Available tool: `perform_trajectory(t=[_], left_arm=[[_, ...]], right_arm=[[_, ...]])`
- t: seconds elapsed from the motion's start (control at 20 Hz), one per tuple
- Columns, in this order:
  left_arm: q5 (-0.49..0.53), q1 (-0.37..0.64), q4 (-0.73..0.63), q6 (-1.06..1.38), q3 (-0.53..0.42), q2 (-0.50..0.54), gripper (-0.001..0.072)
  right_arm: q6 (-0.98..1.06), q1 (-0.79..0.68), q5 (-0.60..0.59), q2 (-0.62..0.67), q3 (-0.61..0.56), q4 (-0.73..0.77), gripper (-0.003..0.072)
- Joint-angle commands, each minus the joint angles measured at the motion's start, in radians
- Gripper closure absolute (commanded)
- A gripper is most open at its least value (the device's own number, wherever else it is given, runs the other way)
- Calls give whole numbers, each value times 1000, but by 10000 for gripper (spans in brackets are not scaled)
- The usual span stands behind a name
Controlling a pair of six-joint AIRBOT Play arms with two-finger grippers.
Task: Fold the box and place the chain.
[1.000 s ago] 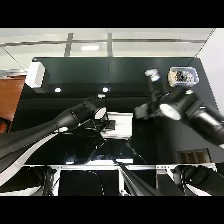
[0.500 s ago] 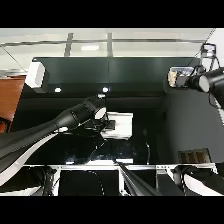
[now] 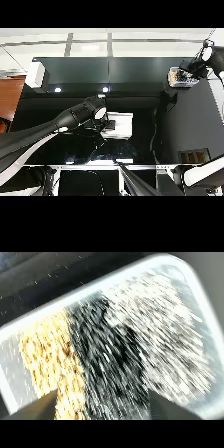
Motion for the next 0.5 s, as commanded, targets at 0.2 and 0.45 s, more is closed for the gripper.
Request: perform_trajectory(t=[0.2, 0.45], left_arm=[[-5, 0, 0, 1, 0, 0, 685], [-5, 0, 0, 1, 0, 0, 685]], right_arm=[[-24, -29, 39, -160, 132, 61, 330], [-49, -34, 138, -149, 146, 62, 678]])
